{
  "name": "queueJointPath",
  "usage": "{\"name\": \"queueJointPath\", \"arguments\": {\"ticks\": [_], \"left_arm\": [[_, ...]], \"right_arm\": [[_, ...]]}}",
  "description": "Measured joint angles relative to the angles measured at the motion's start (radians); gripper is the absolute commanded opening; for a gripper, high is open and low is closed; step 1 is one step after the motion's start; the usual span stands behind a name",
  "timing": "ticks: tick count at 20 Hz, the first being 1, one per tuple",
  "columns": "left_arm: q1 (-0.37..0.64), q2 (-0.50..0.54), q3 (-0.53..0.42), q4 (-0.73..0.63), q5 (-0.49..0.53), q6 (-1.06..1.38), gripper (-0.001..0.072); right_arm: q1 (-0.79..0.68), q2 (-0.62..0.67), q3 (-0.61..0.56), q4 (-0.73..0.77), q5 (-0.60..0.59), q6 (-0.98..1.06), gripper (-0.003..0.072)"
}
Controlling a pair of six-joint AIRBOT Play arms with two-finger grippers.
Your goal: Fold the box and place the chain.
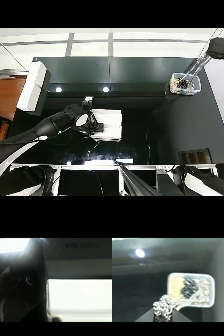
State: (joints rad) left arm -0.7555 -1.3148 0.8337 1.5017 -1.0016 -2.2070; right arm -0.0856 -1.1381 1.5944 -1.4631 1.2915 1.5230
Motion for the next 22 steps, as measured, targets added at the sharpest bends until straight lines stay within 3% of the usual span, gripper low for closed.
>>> {"name": "queueJointPath", "arguments": {"ticks": [6, 11, 15, 22], "left_arm": [[0.000, 0.000, 0.000, 0.000, 0.004, 0.000, 0.0031], [0.000, 0.000, 0.000, 0.000, 0.006, 0.000, 0.0031], [0.000, 0.000, 0.000, 0.000, 0.006, 0.000, 0.0031], [0.000, 0.000, 0.000, 0.000, 0.006, 0.000, 0.0031]], "right_arm": [[0.171, 0.211, -0.005, 0.056, 0.138, -0.018, 0.0020], [0.331, 0.273, -0.072, 0.164, 0.214, -0.021, 0.0020], [0.482, 0.284, -0.183, 0.222, 0.159, -0.013, 0.0020], [0.661, 0.286, -0.311, 0.320, -0.048, -0.006, 0.0020]]}}
